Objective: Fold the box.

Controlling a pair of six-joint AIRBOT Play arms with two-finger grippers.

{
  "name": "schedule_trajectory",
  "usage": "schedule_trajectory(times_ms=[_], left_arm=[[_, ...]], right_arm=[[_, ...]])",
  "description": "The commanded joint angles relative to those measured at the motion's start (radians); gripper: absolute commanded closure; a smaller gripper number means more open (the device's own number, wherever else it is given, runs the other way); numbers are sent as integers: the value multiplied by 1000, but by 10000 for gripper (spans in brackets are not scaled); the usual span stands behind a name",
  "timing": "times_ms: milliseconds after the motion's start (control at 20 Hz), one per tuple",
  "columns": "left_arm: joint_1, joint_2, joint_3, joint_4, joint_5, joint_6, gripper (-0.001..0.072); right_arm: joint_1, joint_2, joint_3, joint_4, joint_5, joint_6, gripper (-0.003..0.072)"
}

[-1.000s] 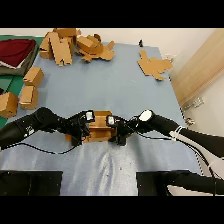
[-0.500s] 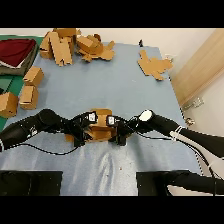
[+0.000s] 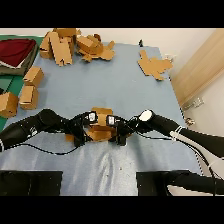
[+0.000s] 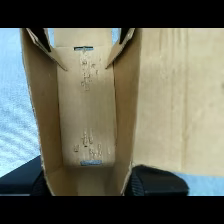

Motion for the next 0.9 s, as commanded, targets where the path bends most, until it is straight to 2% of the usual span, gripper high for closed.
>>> schedule_trajectory(times_ms=[0, 50, 150, 300, 550, 650, 750, 800, 850], left_arm=[[0, 0, 1, 1, 6, -17, 140], [0, 2, 1, 12, 5, -39, 287], [5, 16, 1, 42, 4, -78, 676], [35, 60, 1, 118, -9, -200, 695], [149, 218, 1, 280, -155, -494, 695], [207, 284, 1, 409, -159, -760, 695], [284, 312, 0, 594, -168, -1210, 695], [330, 309, -2, 682, -212, -1460, 695], [367, 302, -6, 726, -270, -1575, 695]], right_arm=[[0, 0, 0, 0, 0, 0, 218], [0, 0, 0, 1, 0, 0, 218], [0, 0, 0, 0, 0, 0, 218], [0, 0, 0, 1, 0, 0, 218], [0, 0, 0, 1, 0, 0, 218], [0, 0, 0, 2, 0, 0, 218], [0, 0, 0, 1, 0, 0, 218], [0, 0, 0, 1, 0, 0, 218], [0, 0, 0, 0, 0, 0, 218]])
